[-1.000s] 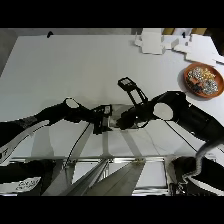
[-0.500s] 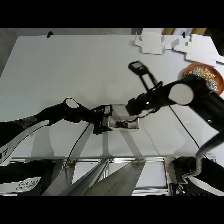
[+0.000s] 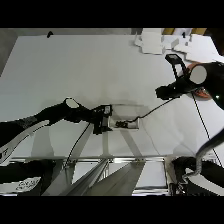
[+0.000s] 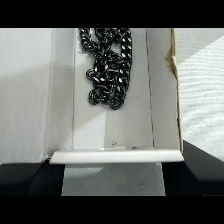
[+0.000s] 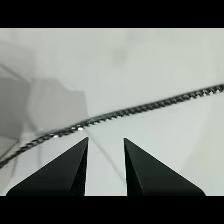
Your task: Fold the box and place the chain.
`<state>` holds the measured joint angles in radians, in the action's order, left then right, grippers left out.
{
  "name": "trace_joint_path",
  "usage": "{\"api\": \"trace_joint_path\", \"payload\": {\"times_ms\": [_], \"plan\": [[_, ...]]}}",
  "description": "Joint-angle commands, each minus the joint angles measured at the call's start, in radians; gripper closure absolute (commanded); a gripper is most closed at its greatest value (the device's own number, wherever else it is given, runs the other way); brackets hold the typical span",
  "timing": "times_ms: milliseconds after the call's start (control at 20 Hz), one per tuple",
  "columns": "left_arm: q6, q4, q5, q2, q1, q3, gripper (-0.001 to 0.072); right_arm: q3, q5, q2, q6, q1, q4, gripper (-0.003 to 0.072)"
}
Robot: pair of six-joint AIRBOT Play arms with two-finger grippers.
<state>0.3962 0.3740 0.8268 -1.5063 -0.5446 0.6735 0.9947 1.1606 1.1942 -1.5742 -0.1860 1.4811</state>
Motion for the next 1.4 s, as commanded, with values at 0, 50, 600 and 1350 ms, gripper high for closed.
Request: {"api": "trace_joint_path", "payload": {"times_ms": [0, 50, 600, 1350], "plan": [[0.0, 0.0, 0.0, 0.0, 0.001, 0.0, 0.0576, -0.04, -0.029, 0.095, 0.001, 0.051, 0.021, 0.0387], [0.0, 0.0, 0.0, 0.0, 0.001, 0.0, 0.0576, -0.04, -0.034, 0.12, 0.001, 0.05, 0.023, 0.0388], [0.0, 0.0, 0.0, 0.0, 0.001, 0.0, 0.0576, -0.041, -0.101, 0.236, 0.0, 0.05, 0.038, 0.0387], [0.0, 0.0, 0.0, 0.0, 0.001, 0.0, 0.0576, -0.041, -0.005, 0.2, 0.04, 0.05, 0.067, 0.0665]]}}
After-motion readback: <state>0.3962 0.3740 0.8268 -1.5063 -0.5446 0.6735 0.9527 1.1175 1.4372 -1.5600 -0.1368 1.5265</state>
